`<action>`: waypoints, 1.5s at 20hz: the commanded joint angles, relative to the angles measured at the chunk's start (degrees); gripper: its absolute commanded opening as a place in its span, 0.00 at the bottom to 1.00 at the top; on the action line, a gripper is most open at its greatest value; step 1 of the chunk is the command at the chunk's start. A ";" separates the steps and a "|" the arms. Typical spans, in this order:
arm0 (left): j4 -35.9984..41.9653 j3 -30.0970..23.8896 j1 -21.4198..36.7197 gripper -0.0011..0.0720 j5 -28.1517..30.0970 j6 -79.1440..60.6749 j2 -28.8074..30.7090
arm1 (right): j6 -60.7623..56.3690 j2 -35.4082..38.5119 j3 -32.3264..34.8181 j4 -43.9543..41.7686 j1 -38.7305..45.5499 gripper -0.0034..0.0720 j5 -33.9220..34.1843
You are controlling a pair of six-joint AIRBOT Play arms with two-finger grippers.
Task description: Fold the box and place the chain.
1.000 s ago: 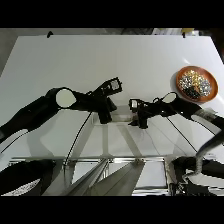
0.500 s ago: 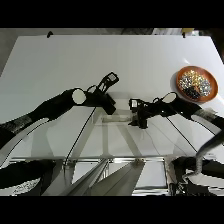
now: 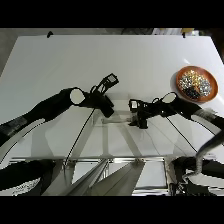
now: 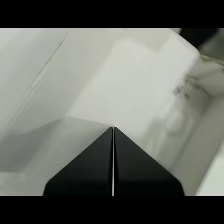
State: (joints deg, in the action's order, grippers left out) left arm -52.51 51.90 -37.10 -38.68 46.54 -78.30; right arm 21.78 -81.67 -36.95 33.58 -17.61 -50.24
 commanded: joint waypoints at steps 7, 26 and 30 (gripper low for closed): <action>-17.53 0.00 0.07 0.02 -21.35 2.32 11.13 | -0.28 0.00 0.02 -0.20 -0.02 0.49 0.00; -14.75 -8.59 7.43 0.48 -7.87 -23.32 6.86 | -0.28 0.00 0.02 -0.20 -0.02 0.49 0.00; -9.94 -8.61 5.92 0.48 -7.48 -36.33 4.96 | -0.28 0.00 0.02 -0.20 -0.02 0.49 0.00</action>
